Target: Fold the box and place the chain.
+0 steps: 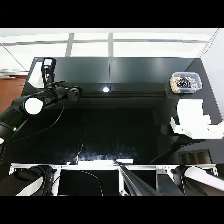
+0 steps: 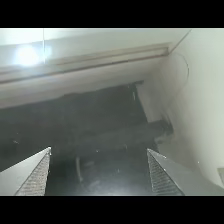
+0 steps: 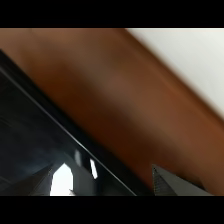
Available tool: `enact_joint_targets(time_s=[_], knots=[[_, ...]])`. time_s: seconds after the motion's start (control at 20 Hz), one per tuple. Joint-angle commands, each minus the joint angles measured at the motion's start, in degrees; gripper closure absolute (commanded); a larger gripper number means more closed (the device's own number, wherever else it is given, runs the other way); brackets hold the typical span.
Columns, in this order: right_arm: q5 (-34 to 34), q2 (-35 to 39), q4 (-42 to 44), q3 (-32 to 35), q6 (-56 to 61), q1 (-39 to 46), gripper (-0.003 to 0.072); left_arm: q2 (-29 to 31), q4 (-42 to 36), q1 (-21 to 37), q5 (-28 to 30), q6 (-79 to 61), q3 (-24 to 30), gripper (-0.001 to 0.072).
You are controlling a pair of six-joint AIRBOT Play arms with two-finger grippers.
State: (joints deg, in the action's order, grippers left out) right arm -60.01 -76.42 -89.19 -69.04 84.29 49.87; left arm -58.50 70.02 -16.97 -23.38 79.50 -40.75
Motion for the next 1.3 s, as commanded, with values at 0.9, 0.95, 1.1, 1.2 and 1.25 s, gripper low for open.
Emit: enact_joint_targets(time_s=[0.9, 0.95, 1.1, 1.2, 1.25], knots=[[-30.3, -18.6, 27.0, -6.6, -30.3, 4.6, 0.0471, -0.9, -0.4, 0.0, -8.9, 0.0, 0.0, 0.0006], [-30.4, -17.2, 27.0, -5.6, -31.3, 4.3, 0.0685, -0.9, -0.4, 0.0, -8.9, 0.0, 0.0, 0.0006], [-29.7, -12.4, 28.4, -1.3, -31.9, 4.3, 0.0675, -0.9, -0.4, 0.0, -8.9, 0.0, 0.0, 0.0006], [-28.7, -8.3, 32.2, 2.9, -31.9, 4.3, 0.0675, -0.9, -0.4, 0.0, -8.9, 0.0, 0.0, 0.0006], [-28.3, -6.3, 34.8, 5.2, -31.8, 4.1, 0.0675, -0.9, -0.4, -0.1, -8.9, 0.0, 0.0, 0.0006]])
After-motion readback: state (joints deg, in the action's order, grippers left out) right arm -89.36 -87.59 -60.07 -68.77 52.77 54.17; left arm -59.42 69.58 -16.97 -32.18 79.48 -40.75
